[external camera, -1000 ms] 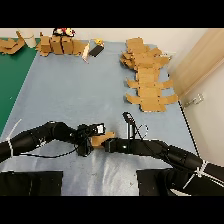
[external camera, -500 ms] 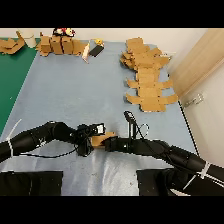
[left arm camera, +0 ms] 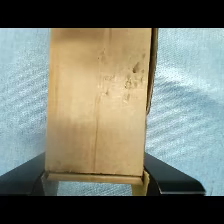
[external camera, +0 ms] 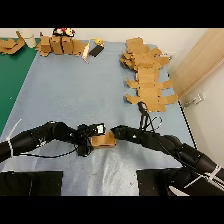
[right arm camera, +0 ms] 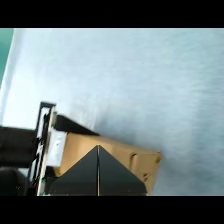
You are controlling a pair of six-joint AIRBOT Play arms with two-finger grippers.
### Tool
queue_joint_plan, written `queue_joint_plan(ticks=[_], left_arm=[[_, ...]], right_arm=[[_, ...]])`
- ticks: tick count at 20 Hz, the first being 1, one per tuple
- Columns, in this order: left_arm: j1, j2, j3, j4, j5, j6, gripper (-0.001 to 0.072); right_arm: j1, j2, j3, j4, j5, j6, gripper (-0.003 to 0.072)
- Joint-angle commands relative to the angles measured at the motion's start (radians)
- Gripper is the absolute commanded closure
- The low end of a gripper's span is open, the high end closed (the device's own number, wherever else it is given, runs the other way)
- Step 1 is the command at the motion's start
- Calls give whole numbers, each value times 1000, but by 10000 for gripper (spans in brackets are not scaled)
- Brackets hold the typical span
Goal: Fold the box.
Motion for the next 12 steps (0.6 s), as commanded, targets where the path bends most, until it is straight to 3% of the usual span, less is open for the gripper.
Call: queue_joint_plan(ticks=[1, 12], left_arm=[[0, 0, 0, 0, 2, 0, 250], [-2, 0, 1, 0, 63, 0, 251]], right_arm=[[-109, 6, 2, -46, -40, 35, 680], [-129, 3, 2, -47, -53, 61, 680]])
